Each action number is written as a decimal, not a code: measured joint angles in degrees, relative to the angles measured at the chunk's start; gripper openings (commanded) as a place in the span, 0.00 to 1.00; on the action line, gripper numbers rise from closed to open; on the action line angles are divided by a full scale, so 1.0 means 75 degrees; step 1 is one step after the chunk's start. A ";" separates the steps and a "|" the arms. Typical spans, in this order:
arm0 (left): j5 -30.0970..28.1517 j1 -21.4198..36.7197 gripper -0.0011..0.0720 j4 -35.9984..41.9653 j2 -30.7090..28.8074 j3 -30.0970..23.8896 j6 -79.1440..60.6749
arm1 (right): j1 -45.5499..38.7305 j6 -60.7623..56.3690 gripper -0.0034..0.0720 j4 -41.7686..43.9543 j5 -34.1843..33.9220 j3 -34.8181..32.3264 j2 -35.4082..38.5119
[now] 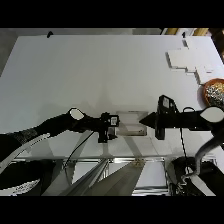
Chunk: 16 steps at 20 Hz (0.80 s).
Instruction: Fold the box and place the chain.
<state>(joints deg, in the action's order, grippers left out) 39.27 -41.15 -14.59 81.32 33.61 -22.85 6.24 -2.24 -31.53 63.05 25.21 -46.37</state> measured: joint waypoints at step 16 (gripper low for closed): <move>-0.0003 0.0000 0.47 0.0003 0.0000 0.0000 -0.0003 | -0.0003 -0.0807 0.07 -0.0516 -0.1693 0.0178 -0.1230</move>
<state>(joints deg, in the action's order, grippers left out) 39.24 -41.15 -14.57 81.32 33.61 -22.87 6.22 -8.29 -35.40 50.35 26.55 -55.59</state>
